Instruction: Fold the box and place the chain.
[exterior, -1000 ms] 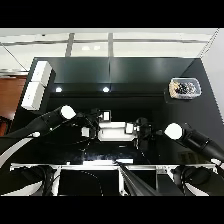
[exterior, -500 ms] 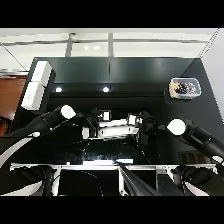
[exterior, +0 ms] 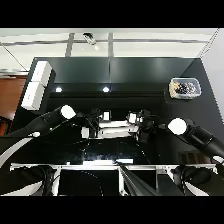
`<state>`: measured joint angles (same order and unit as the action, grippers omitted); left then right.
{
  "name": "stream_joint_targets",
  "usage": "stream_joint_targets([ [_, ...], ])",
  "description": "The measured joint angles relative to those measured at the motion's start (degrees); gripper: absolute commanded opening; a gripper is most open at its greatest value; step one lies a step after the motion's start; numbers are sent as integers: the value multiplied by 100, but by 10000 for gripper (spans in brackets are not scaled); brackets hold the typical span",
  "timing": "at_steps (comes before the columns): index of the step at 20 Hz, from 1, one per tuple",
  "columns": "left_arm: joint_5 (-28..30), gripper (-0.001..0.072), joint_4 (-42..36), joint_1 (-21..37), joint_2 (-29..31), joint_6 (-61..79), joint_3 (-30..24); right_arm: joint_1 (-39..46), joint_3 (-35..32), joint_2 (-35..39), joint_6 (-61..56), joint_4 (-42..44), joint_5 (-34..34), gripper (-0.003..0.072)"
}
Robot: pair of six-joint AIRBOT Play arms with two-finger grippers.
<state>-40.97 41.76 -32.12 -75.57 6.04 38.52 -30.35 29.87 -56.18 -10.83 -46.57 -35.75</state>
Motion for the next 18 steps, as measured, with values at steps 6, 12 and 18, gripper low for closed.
stream_joint_targets([
  [6,4,27,2,-2,-2,2,0,0,-173,-188,542,452,-317,616],
  [12,-2,27,2,-2,-2,4,-2,2,-332,-566,1453,1084,-334,617],
  [18,7,27,0,-2,0,-4,-4,2,-358,-984,1709,1213,-177,616],
])
